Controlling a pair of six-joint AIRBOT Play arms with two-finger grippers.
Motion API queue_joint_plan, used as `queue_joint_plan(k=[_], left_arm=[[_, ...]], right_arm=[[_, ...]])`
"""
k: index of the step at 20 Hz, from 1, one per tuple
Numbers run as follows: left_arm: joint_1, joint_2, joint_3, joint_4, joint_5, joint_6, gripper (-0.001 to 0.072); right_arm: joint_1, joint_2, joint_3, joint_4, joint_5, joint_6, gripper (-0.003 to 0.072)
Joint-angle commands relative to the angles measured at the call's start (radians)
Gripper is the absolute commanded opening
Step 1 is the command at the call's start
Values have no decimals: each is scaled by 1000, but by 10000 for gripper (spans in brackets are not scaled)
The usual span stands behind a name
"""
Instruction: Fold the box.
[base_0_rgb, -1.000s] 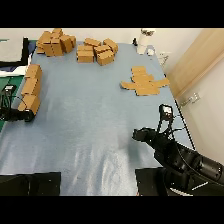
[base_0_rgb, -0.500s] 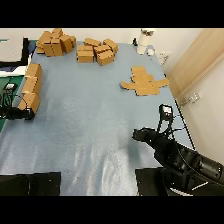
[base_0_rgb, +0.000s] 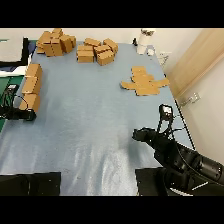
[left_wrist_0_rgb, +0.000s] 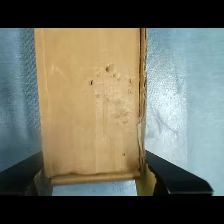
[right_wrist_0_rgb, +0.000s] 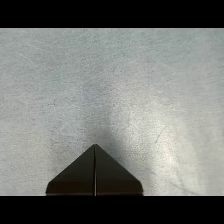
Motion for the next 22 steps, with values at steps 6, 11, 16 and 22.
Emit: queue_joint_plan(k=[6, 11, 16, 22], left_arm=[[-1, 131, 119, 126, -287, -41, 697], [-6, 212, 197, 106, -451, -117, 695], [-192, 246, 230, -68, -536, -115, 12], [-698, 176, 259, -68, -334, -349, 13]], right_arm=[[0, 1, 1, 6, 1, 0, 2], [0, 1, 1, 59, 13, -17, 3], [-76, -80, 53, 150, 79, -144, 2], [-376, -498, 377, 566, 151, -778, 2]])
